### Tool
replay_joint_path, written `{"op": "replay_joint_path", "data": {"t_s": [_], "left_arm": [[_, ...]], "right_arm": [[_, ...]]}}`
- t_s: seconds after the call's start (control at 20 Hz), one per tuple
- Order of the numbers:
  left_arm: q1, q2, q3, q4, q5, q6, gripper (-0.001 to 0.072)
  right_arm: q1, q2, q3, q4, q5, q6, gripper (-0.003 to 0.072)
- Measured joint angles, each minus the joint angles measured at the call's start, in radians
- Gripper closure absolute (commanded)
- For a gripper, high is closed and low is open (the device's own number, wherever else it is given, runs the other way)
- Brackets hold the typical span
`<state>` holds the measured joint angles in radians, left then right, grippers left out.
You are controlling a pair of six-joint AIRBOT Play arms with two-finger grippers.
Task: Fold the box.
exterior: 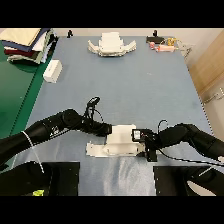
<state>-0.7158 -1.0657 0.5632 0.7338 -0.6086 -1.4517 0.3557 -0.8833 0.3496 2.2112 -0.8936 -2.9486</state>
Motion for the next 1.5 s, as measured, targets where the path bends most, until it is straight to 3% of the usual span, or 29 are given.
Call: {"op": "replay_joint_path", "data": {"t_s": [0.25, 0.45, 0.75, 0.8, 0.85, 0.9, 1.15, 1.5], "left_arm": [[0.003, 0.033, 0.015, 0.02, 0.013, 0.036, 0.0697], [0.001, 0.19, 0.03, 0.074, 0.001, 0.098, 0.0697], [-0.002, 0.457, 0.021, 0.266, -0.238, 0.238, 0.0689], [-0.002, 0.484, 0.016, 0.281, -0.28, 0.285, 0.0441], [-0.002, 0.502, 0.01, 0.288, -0.311, 0.324, 0.0104], [-0.002, 0.516, 0.003, 0.299, -0.337, 0.363, 0.0078], [-0.002, 0.534, -0.031, 0.319, -0.365, 0.586, 0.0078], [-0.002, 0.493, -0.159, 0.278, -0.279, 0.977, 0.0079]], "right_arm": [[0.0, 0.0, 0.0, -0.003, -0.002, -0.001, 0.0205], [0.0, 0.0, 0.0, -0.005, -0.004, -0.002, 0.0205], [0.0, -0.001, 0.0, -0.003, -0.004, -0.002, 0.0205], [0.0, -0.001, 0.0, -0.003, -0.004, -0.002, 0.0205], [0.0, -0.001, 0.0, -0.002, -0.004, -0.002, 0.0205], [0.0, -0.001, 0.0, -0.002, -0.004, -0.002, 0.0205], [0.0, -0.001, 0.0, -0.001, -0.003, -0.001, 0.0205], [0.0, -0.001, 0.0, -0.001, -0.001, -0.001, 0.0205]]}}
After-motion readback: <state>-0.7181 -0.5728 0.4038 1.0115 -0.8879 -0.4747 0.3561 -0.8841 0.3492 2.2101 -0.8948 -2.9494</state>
